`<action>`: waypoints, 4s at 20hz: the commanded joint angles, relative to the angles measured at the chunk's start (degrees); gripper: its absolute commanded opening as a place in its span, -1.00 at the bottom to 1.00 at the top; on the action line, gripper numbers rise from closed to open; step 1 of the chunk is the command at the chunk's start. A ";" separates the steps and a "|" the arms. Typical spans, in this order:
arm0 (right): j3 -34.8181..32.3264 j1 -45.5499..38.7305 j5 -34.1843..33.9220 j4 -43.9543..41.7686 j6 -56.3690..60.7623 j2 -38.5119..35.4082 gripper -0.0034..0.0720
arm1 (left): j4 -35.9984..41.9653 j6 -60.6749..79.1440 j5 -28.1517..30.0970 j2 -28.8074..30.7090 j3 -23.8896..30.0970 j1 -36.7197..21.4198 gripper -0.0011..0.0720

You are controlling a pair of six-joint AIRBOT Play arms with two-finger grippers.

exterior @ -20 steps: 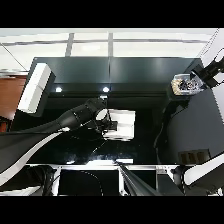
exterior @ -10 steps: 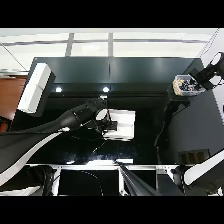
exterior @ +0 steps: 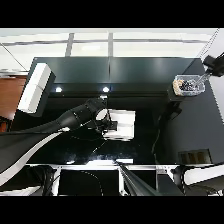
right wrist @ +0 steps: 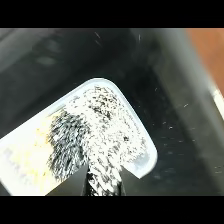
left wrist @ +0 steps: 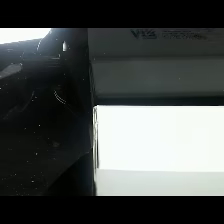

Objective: Fold the box and place the chain.

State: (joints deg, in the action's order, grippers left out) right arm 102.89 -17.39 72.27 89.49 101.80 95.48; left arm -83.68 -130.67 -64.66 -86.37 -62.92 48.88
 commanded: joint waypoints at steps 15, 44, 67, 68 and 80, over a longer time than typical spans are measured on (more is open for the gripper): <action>-7.63 2.86 3.65 -41.27 -20.68 -31.56 -0.88 | 0.00 0.02 0.00 -0.02 -0.02 -0.04 -0.89; -23.30 37.51 13.00 -46.36 -22.14 -39.69 -0.88 | 0.00 0.00 0.11 -0.02 -0.02 -0.04 -0.89; -41.22 37.51 2.45 -47.21 -22.58 -39.63 -0.88 | 0.00 0.02 0.11 -0.02 -0.02 -0.04 -0.89; -42.71 37.51 1.68 -47.17 -22.77 -39.63 -0.88 | 0.00 0.00 0.11 -0.02 -0.02 -0.04 -0.89; -57.44 43.60 -15.54 -43.85 -22.32 -38.38 -0.87 | 0.02 0.00 0.11 -0.02 -0.02 -0.04 -0.89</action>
State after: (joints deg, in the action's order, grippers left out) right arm 48.18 25.23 60.60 44.45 79.11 56.95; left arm -83.68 -130.67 -64.58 -86.37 -62.92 48.88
